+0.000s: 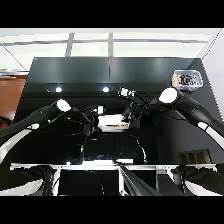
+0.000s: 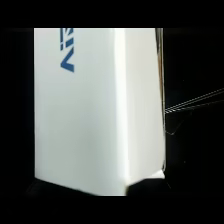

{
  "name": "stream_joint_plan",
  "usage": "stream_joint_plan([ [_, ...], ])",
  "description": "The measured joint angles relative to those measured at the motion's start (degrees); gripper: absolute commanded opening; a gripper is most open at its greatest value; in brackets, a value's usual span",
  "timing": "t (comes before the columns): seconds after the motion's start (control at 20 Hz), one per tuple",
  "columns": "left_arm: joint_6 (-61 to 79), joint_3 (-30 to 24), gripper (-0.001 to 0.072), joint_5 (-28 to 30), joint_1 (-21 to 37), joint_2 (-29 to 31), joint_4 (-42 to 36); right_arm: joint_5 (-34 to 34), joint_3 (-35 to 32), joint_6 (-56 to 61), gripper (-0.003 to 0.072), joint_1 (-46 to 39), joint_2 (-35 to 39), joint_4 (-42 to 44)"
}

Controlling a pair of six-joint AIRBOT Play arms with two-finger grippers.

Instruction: Fold the box and place the chain.

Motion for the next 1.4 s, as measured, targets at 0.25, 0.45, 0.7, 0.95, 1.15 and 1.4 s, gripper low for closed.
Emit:
stream_joint_plan([
  [0.25, 0.1, 0.0, 0.0395, 0.0, 0.0, 0.0, 0.0, -0.2, 0.0, 0.0, 0.0204, 0.1, 0.0, -0.1],
  [0.45, 0.1, 0.0, 0.0395, 0.0, 0.0, 0.0, 0.0, 0.1, 0.0, 0.0, 0.0204, 0.1, 0.0, -0.3],
  [0.7, 0.1, 0.0, 0.0395, 0.0, 0.0, 0.0, 0.1, 1.0, 0.0, 0.0, 0.0204, 0.1, 0.0, -1.4],
  [0.95, 0.1, 0.0, 0.0395, 0.0, 0.0, 0.0, 0.1, 1.5, 0.0, 0.0, 0.0264, 0.1, 0.0, -2.3],
  [1.15, 0.0, 0.0, 0.0395, 0.0, 0.0, 0.0, 0.1, 1.5, 0.0, 0.0, 0.0264, 0.1, 0.0, -2.6],
  [1.4, 0.0, 0.0, 0.0395, 0.0, 0.0, 0.0, 0.1, 1.7, 0.0, 0.0, 0.0265, 0.1, 0.0, -2.6],
])
